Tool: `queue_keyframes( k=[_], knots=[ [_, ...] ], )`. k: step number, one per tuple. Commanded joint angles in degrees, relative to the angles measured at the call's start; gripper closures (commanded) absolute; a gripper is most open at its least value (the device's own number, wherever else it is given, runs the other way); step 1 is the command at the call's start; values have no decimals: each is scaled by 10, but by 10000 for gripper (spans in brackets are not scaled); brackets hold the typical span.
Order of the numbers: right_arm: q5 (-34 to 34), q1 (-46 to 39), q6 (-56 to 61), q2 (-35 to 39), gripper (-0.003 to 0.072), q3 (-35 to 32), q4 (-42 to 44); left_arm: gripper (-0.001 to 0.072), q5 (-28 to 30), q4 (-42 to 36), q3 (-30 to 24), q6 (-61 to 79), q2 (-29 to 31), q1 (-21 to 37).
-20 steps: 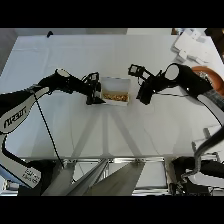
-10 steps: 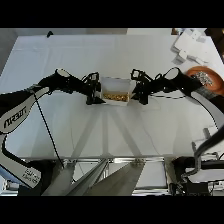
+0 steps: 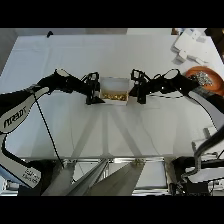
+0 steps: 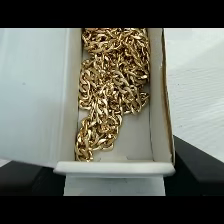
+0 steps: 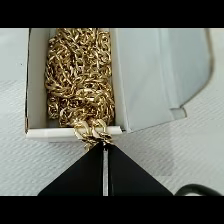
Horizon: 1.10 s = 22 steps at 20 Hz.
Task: Fold the box and place the chain.
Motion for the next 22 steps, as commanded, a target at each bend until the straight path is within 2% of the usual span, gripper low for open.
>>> queue_keyframes(
  k=[1, 6, 10, 15, 19, 20, 21, 22],
  knots=[
    [10, 3, -7, 1, 676, 0, 0, 273, -2, -2, 0, 1, 0, 0],
    [25, 3, 17, 16, 676, 0, -16, 273, -2, -2, 0, 1, 0, 0],
    [21, 3, 59, 62, 676, 0, -66, 273, -2, -2, 0, 1, 0, 0],
    [26, 10, 75, 123, 676, 0, -60, 273, -2, -2, 0, 1, 0, 0],
    [24, 45, 86, 132, 663, 0, -58, 273, -2, -2, 0, 1, 0, 0],
    [21, 54, 87, 132, 567, 0, -58, 273, -2, -2, 0, 1, 0, 0],
    [21, 63, 98, 132, 429, 0, -58, 273, -2, -2, 0, 1, 0, 0],
    [25, 68, 122, 132, 347, 2, -57, 273, -2, -2, 0, 1, 0, 0]
  ],
)
